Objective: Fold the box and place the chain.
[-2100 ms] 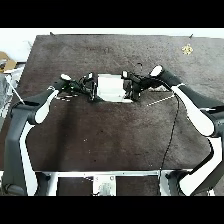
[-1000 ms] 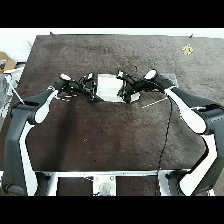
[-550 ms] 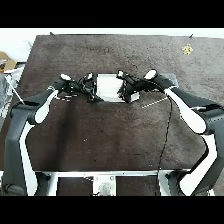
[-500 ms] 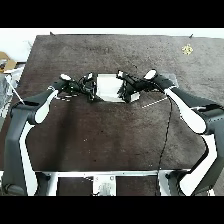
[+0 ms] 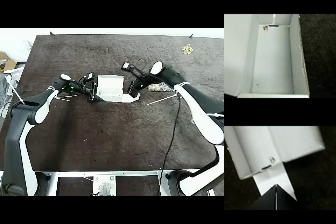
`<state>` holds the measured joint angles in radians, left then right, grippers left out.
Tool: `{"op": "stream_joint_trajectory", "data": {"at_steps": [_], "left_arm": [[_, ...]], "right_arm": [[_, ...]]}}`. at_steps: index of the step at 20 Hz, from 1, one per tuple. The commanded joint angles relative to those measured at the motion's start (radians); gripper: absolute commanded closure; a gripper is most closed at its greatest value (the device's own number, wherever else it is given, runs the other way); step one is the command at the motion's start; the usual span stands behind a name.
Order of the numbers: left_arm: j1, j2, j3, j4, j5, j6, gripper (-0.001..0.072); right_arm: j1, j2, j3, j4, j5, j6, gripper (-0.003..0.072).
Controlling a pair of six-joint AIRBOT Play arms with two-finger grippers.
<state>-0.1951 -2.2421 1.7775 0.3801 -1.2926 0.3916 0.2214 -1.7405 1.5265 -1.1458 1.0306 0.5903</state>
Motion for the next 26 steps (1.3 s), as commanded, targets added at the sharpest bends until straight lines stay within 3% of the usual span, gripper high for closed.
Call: {"op": "stream_joint_trajectory", "data": {"at_steps": [1,3,6,9,12,16,22,24,26], "left_arm": [[0.000,0.000,0.001,0.001,0.000,0.001,0.0235],[0.000,0.000,0.001,0.001,0.000,0.001,0.0235],[0.000,0.000,0.001,0.001,0.000,0.001,0.0235],[0.000,0.000,0.001,0.001,0.000,0.001,0.0235],[0.000,0.000,0.001,0.001,0.000,0.001,0.0235],[0.000,0.000,0.001,0.001,0.000,0.001,0.0235],[0.000,0.000,0.001,0.001,0.000,0.001,0.0235],[0.000,0.000,0.001,0.001,0.000,0.001,0.0235],[0.000,0.000,0.001,0.001,0.000,0.001,0.0235]], "right_arm": [[-0.037,0.106,0.001,-0.104,0.023,0.373,0.0691],[-0.098,0.142,0.000,-0.091,0.092,0.523,0.0691],[-0.202,0.136,-0.026,0.037,0.172,0.589,0.0691],[-0.274,0.117,-0.123,0.179,0.124,0.607,0.0691],[-0.282,0.085,-0.222,0.218,0.055,0.605,0.0691],[-0.281,0.000,-0.287,0.388,-0.046,0.495,0.0691],[-0.244,-0.129,-0.286,0.738,-0.003,0.257,0.0690],[-0.233,-0.132,-0.286,0.785,0.015,0.235,0.0424],[-0.235,-0.130,-0.282,0.830,0.027,0.229,0.0425]]}}
